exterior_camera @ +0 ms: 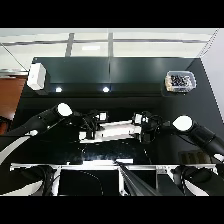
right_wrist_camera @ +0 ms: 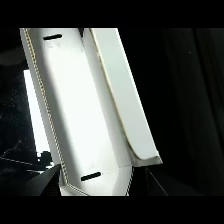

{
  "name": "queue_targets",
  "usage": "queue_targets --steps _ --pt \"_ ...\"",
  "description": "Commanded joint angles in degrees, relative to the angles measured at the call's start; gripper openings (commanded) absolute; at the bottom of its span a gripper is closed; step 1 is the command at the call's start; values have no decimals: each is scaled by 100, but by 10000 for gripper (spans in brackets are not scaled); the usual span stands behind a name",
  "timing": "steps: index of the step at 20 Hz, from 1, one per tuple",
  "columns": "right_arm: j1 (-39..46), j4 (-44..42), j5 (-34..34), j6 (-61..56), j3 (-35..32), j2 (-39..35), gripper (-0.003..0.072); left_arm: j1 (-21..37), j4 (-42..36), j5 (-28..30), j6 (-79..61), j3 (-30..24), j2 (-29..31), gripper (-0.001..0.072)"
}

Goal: Fold the box and place the chain.

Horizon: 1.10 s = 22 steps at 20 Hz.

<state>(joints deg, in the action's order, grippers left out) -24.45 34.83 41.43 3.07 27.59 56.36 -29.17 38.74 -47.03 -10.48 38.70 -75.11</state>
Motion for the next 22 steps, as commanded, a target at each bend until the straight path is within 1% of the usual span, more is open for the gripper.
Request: queue_targets --steps 1,4,6,7,11,16,22 --pt "4 -76 -7 68 7 17 605 7 0 2 0 -2 2 28" --pt "7 -138 -20 168 7 133 605 7 0 2 0 -2 2 28" --pt "7 -481 7 385 7 212 605 7 0 2 0 -2 2 28" --pt "4 -627 63 483 7 249 605 7 0 2 0 -2 2 28" --pt "2 -671 468 625 2 385 605 7 0 2 0 -2 2 28" --pt "2 -651 463 1060 -203 623 605 7 0 4 2 -2 2 29" --pt "2 -675 328 1429 -205 881 605 7 -2 4 2 -2 2 29"
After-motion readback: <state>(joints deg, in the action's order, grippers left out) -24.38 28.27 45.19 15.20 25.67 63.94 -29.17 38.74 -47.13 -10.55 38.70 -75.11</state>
